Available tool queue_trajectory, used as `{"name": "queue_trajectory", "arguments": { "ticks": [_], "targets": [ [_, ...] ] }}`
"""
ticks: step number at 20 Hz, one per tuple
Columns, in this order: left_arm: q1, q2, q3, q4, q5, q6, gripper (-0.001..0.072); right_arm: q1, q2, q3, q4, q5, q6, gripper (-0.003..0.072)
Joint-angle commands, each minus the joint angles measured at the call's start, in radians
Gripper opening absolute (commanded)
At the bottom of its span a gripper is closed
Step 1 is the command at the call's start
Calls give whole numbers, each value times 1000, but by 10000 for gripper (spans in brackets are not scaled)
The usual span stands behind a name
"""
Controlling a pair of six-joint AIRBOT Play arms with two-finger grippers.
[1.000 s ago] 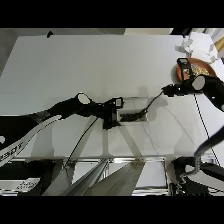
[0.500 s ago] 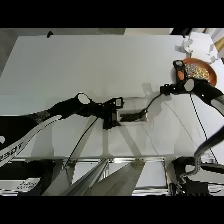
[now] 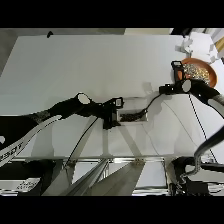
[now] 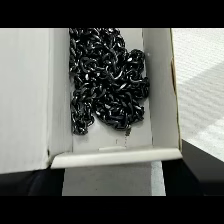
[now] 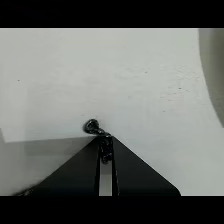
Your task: Fold the box and place the chain.
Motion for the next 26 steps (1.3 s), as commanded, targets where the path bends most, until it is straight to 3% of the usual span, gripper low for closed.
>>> {"name": "queue_trajectory", "arguments": {
  "ticks": [1,4,8,11,15,18,23,26],
  "targets": [
    [0,0,0,0,0,0,207,12,56,0,0,31,1,15],
    [0,1,0,0,0,0,207,12,189,-1,0,110,1,15],
    [0,1,0,0,0,0,207,31,438,-13,23,301,0,15],
    [0,0,0,0,0,0,207,193,709,-104,23,340,23,15],
    [0,1,0,0,0,0,207,504,980,-248,22,255,179,15],
    [0,1,0,0,0,0,207,616,1012,-272,23,216,240,15],
    [0,1,0,0,0,0,207,629,985,-272,127,32,270,15],
    [0,1,0,0,0,0,207,629,967,-272,163,8,267,15]
  ]
}}
